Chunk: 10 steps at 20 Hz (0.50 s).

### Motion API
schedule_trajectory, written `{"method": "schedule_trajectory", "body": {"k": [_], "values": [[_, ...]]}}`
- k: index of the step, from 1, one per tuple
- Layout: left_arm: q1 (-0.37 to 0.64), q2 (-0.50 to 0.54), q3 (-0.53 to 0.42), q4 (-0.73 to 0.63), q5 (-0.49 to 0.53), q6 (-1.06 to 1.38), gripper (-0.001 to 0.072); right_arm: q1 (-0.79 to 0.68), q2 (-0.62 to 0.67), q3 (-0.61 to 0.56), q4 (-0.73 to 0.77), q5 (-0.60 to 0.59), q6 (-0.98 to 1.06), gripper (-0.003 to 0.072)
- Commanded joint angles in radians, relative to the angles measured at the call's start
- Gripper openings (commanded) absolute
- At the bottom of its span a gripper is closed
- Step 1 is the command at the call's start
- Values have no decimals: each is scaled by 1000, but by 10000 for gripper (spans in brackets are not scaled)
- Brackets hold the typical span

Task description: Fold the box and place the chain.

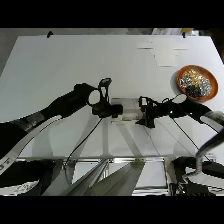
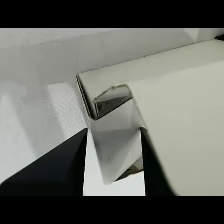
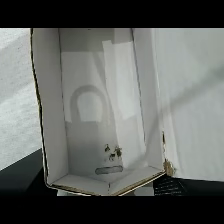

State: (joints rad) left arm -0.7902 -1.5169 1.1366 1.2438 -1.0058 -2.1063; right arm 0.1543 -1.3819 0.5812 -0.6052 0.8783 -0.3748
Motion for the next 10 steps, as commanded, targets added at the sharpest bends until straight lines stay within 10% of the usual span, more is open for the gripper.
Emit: {"method": "schedule_trajectory", "body": {"k": [1, 10], "values": [[-45, -82, 103, 68, -130, -131, 338, 0, 0, 0, 0, 0, 0, 337], [-76, -134, 148, 205, -157, -262, 308, 0, 0, 0, 0, 0, 0, 337]]}}
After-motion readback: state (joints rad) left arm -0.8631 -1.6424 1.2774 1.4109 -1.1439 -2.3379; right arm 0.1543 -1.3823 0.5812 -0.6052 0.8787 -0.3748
